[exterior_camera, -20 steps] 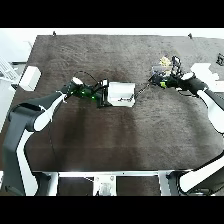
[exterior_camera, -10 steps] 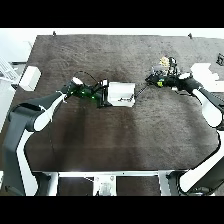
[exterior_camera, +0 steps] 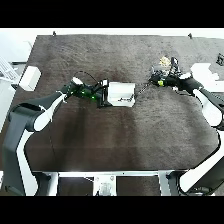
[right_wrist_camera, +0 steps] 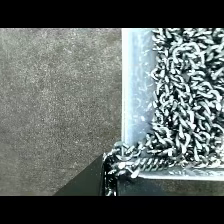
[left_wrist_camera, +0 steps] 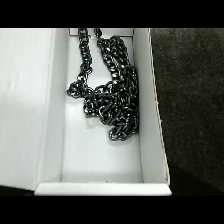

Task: Fold the box and place the chain.

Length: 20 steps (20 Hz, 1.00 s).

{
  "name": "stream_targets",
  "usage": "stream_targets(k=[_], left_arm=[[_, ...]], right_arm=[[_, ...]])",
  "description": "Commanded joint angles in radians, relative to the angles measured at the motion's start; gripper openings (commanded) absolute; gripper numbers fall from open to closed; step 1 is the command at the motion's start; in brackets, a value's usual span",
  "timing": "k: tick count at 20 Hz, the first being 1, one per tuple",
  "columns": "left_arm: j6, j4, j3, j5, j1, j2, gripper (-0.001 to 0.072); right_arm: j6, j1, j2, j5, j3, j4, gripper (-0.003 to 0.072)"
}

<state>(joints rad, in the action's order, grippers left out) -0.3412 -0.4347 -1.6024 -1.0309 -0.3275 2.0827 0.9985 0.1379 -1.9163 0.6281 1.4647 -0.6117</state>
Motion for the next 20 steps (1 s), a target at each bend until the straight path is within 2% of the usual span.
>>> stream_targets(k=[1,9,17,20], left_arm=[[0.000,0.001,0.000,0.000,0.000,0.000,0.0526],[0.000,0.001,0.000,0.000,0.000,0.000,0.0526],[0.000,0.001,0.000,0.000,0.000,0.000,0.0525],[0.000,0.001,0.000,0.000,0.000,0.000,0.0525]], right_arm=[[0.046,-0.004,0.032,0.040,0.001,0.002,0.0011],[0.058,-0.074,0.287,0.107,0.001,-0.041,0.0011],[0.167,-0.201,0.557,0.109,0.001,-0.282,0.0010],[0.242,-0.249,0.625,0.184,0.001,-0.397,0.0011]])
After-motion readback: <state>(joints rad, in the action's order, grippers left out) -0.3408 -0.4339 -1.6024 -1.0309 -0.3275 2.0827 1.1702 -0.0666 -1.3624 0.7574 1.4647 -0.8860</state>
